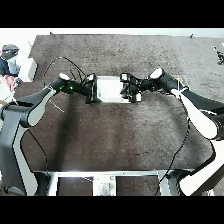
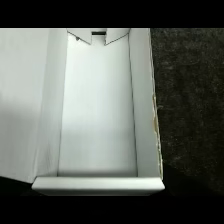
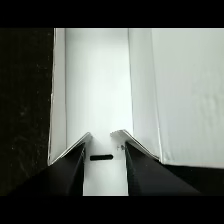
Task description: Fold the box and place the chain.
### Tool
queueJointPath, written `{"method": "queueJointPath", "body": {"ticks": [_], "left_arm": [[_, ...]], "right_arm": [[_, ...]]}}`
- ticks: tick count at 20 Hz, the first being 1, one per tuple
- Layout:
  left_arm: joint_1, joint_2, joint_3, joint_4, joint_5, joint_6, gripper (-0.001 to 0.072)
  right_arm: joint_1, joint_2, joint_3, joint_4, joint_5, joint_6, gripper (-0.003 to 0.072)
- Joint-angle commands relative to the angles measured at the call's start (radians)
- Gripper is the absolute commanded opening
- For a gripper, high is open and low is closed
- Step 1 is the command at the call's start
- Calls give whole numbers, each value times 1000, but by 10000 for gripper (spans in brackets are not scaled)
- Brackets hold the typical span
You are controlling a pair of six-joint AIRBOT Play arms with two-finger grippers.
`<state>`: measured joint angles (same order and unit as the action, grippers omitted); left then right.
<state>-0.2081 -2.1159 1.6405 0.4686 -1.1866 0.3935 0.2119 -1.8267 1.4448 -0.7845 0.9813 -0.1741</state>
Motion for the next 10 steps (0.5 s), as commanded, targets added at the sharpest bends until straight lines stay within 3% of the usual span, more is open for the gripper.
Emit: {"method": "queueJointPath", "body": {"ticks": [1, 3, 6, 7, 8, 10], "left_arm": [[-1, -1, 1, -1, 1, 0, 485], [-1, 0, 1, -1, 1, 0, 485], [-1, -1, 0, -1, 1, 0, 485], [-1, -1, 0, -1, 1, 0, 485], [-1, -1, 0, -1, 1, 0, 485], [-1, 0, 0, -2, 1, 0, 485]], "right_arm": [[11, -6, 0, 19, -33, -17, 276], [12, -18, 0, 38, -32, -18, 354], [12, -34, 0, 38, -29, -18, 357], [12, -34, 0, 39, -29, -18, 434], [12, -34, 0, 41, -29, -18, 561], [11, -34, 0, 40, -29, -17, 573]]}}
